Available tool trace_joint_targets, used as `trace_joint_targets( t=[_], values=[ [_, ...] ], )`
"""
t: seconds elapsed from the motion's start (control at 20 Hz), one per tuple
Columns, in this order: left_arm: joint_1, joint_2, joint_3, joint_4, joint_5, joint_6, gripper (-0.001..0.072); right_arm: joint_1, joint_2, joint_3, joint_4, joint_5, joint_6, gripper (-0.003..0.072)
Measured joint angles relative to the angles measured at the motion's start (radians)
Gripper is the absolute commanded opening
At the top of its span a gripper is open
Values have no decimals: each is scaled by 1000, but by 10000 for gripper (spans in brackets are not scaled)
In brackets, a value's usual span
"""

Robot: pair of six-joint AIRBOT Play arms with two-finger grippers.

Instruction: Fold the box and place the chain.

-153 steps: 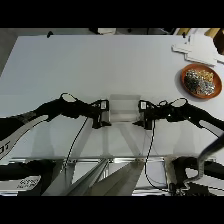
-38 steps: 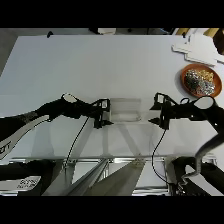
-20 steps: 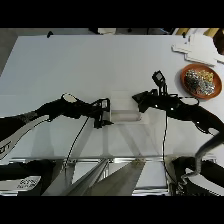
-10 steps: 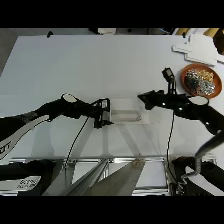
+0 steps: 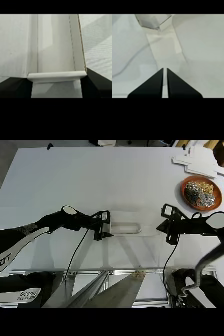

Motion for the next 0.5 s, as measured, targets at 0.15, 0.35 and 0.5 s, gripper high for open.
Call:
trace_joint_targets(
  t=[0.15, 0.35, 0.5],
  values=[
    [0, 0, 0, 0, -2, 0, 82, 66, -58, -1, -18, -70, -85, 250],
    [0, 0, 0, 0, -3, 0, 82, 122, -154, -2, 72, -164, -222, 222],
    [0, 0, 0, 0, -4, 0, 82, 140, -220, -2, 157, -202, -311, 222]
  ],
)
